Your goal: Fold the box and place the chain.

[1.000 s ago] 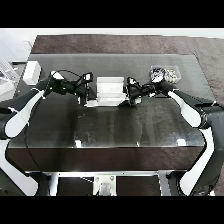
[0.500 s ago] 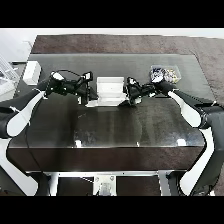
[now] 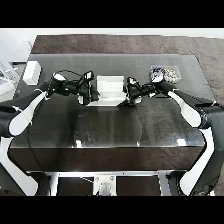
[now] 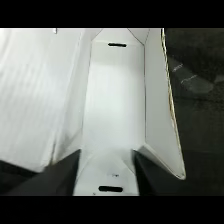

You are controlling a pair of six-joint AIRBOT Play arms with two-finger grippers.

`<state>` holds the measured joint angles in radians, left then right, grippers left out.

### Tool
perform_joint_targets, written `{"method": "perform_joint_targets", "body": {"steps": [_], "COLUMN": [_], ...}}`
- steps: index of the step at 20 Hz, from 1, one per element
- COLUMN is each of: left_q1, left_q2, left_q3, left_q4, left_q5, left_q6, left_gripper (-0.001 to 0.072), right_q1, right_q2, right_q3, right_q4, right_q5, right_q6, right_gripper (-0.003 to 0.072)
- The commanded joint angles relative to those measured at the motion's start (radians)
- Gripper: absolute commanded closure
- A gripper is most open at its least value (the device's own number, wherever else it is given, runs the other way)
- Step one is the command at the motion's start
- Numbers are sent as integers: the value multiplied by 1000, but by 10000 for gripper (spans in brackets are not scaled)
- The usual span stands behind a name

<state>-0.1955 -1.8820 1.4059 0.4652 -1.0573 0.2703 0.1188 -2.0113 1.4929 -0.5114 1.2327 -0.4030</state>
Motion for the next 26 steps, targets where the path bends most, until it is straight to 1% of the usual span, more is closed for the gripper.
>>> {"method": "perform_joint_targets", "body": {"steps": [1,4,9,10,11,12,13,15,16,22,26], "left_q1": [-24,-29,-29,-29,-29,-29,-24,-2,16,135,191], "left_q2": [-22,-23,-22,-20,-14,-10,-3,8,16,58,75], "left_q3": [-1,-2,0,3,3,3,3,3,3,3,3], "left_q4": [0,5,8,9,10,10,8,11,10,1,-85], "left_q5": [25,66,70,69,69,69,69,45,28,-48,-89], "left_q6": [-4,-3,3,21,51,74,82,90,90,90,56], "left_gripper": [131,131,132,204,409,480,481,673,689,689,690], "right_q1": [0,0,0,0,0,0,0,0,0,0,0], "right_q2": [0,0,0,0,0,0,0,0,0,0,0], "right_q3": [0,0,0,0,0,0,0,0,0,0,0], "right_q4": [-1,-1,-1,-1,-1,-1,-1,-1,-1,-1,-1], "right_q5": [3,3,3,3,3,3,3,3,3,3,3], "right_q6": [-1,-1,-1,-1,-1,-1,-1,-1,-1,-1,-1], "right_gripper": [102,102,102,102,102,102,102,102,102,102,102]}}
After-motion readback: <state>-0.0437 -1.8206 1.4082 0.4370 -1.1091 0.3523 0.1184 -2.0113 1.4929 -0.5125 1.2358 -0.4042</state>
